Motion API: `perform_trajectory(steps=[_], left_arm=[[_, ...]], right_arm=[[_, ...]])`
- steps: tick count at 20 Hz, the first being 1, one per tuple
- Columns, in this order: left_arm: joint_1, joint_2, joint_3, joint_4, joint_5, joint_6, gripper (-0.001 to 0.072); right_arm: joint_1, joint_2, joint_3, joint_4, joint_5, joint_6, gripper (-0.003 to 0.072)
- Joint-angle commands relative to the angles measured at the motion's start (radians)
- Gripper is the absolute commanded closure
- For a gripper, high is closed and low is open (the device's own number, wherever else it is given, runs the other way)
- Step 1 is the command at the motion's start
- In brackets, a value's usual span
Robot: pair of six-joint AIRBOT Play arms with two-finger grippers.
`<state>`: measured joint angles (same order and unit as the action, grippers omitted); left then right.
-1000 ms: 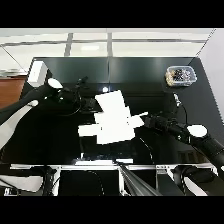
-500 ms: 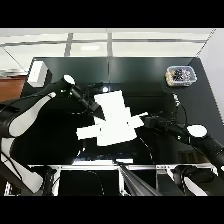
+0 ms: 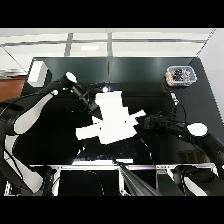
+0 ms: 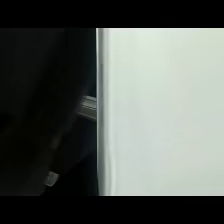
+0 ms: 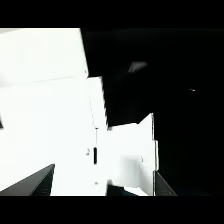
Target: Fold the box and place the chain.
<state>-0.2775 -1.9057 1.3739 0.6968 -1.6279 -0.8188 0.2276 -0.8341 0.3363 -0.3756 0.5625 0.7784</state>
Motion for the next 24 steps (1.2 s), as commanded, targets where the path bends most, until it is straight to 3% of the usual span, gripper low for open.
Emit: perform_trajectory(steps=[1, 3, 5, 8, 10, 14, 17, 19, 24], left_arm=[[-0.003, 0.056, 0.005, 0.045, 0.013, 0.017, 0.0688], [-0.021, 0.164, -0.055, 0.049, 0.084, 0.093, 0.0688], [-0.026, 0.320, -0.206, -0.058, 0.207, 0.199, 0.0687], [-0.028, 0.543, -0.449, -0.119, 0.455, 0.410, 0.0683], [-0.028, 0.615, -0.548, -0.117, 0.607, 0.586, 0.0683], [-0.059, 0.583, -0.562, -0.069, 0.592, 0.842, 0.0683], [-0.123, 0.577, -0.562, 0.082, 0.745, 0.924, 0.0684], [-0.146, 0.571, -0.562, 0.093, 0.845, 0.924, 0.0683], [-0.153, 0.499, -0.549, 0.085, 0.781, 0.919, 0.0682]], right_arm=[[-0.060, 0.000, 0.135, -0.382, 0.213, 0.006, -0.0014], [-0.100, 0.000, 0.261, -0.584, 0.365, 0.007, -0.0014], [-0.116, 0.000, 0.350, -0.692, 0.465, 0.004, -0.0013], [-0.108, 0.000, 0.368, -0.701, 0.475, -0.043, -0.0013], [-0.088, -0.002, 0.367, -0.700, 0.438, -0.047, -0.0013], [-0.080, -0.002, 0.367, -0.668, 0.426, -0.026, -0.0013], [-0.080, -0.002, 0.367, -0.591, 0.425, 0.010, -0.0013], [-0.067, -0.002, 0.366, -0.571, 0.424, -0.059, -0.0013], [0.037, -0.003, 0.285, -0.504, 0.337, -0.349, -0.0013]])
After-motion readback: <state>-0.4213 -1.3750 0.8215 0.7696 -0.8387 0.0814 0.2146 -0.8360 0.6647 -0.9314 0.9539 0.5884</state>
